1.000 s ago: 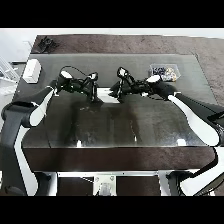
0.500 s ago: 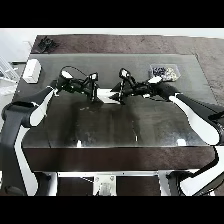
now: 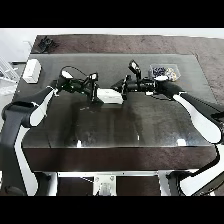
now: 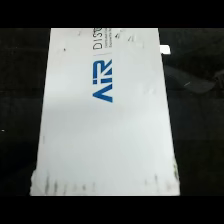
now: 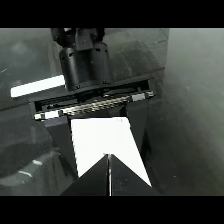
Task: Fold the box and place the chain.
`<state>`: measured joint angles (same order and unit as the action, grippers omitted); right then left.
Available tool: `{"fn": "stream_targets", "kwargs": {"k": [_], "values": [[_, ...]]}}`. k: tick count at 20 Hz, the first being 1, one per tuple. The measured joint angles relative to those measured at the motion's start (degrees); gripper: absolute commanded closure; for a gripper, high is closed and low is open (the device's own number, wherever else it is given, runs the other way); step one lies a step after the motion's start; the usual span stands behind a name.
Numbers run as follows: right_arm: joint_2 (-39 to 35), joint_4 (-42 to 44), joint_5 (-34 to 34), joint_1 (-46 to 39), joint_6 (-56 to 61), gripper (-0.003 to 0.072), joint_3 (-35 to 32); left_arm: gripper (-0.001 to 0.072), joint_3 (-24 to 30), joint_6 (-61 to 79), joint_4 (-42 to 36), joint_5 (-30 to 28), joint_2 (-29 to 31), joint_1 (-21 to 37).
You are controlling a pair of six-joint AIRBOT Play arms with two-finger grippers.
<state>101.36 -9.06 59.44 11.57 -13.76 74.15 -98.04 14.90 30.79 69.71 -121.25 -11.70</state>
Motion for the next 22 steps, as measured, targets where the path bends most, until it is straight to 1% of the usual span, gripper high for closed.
{"fn": "stream_targets", "kwargs": {"k": [3,9,14,19,21,22], "values": [[0.9,-1.0,0.1,-0.2,1.6,0.068,0.0,0.0283,0.0,0.0,0.0,0.0,0.0,0.0],[2.8,-5.7,0.0,0.1,9.1,0.068,0.0,0.0283,0.0,0.0,0.0,-0.1,0.0,0.0],[3.1,-13.4,-0.4,1.8,16.7,0.068,0.7,0.0283,0.0,0.2,0.0,0.0,0.0,0.0],[2.9,-17.1,-0.4,2.6,19.5,0.0681,1.6,0.0282,0.0,0.2,0.0,0.3,0.0,0.0],[1.6,-17.6,0.0,2.7,19.6,0.0681,2.3,0.0283,0.0,0.0,-0.1,0.4,0.0,0.0],[0.4,-17.8,1.3,2.8,19.6,0.0681,2.7,0.0283,0.0,-0.4,-0.6,-0.5,0.0,-0.1]]}}
